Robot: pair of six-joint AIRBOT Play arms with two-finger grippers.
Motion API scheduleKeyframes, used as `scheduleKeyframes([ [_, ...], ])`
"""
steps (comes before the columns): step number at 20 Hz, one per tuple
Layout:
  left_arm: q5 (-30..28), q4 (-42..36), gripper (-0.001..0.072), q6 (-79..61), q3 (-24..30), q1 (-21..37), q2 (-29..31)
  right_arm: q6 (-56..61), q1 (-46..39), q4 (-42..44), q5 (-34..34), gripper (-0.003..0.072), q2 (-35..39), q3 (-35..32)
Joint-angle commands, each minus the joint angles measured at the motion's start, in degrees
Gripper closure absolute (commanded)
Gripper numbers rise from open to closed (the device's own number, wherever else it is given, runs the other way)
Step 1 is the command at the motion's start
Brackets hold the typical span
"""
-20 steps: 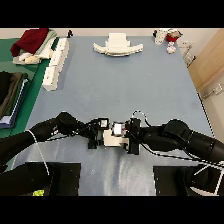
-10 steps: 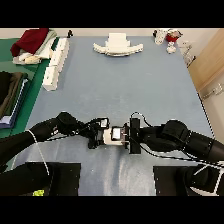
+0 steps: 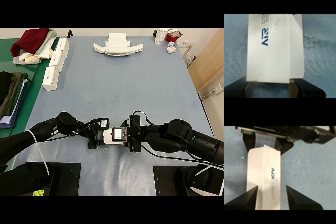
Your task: Fold the box.
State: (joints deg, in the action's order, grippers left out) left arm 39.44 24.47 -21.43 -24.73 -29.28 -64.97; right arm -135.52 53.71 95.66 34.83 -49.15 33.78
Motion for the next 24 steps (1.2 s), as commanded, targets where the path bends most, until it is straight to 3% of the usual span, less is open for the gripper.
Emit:
scheduleKeyframes([
  [1, -0.02, -0.02, 0.0294, -0.02, -0.02, -0.02, -0.02, -0.17, -0.04, -0.81, -1.79, 0.0176, 0.17, 0.31],
  [7, -0.02, -0.02, 0.0295, -0.02, -0.02, -0.02, -0.02, -0.13, -0.11, -3.61, -2.89, 0.0181, 0.24, 0.74],
  [11, 0.0, -0.02, 0.0294, -0.02, -0.02, -0.04, -0.02, -1.09, 0.7, 3.02, 1.18, 0.0159, 0.28, 0.87],
  [14, -0.02, -0.02, 0.0294, -0.02, -0.04, -0.02, -0.02, -1.07, 1.75, 3.32, 3.04, 0.0158, 0.11, 0.83],
  [16, -0.02, -0.02, 0.0294, -0.02, -0.02, -0.02, -0.02, -1.09, 1.75, 3.65, 3.02, 0.0079, 0.13, 0.83],
  [21, 0.0, -0.02, 0.0294, -0.02, -0.04, -0.02, -0.02, -1.09, 1.75, 3.63, 2.93, 0.0081, -1.75, 0.83],
  [24, -0.02, -0.02, 0.0295, -0.02, -0.04, -0.02, -0.02, -1.49, 1.75, 2.89, 1.79, 0.0118, -3.96, 0.85],
])
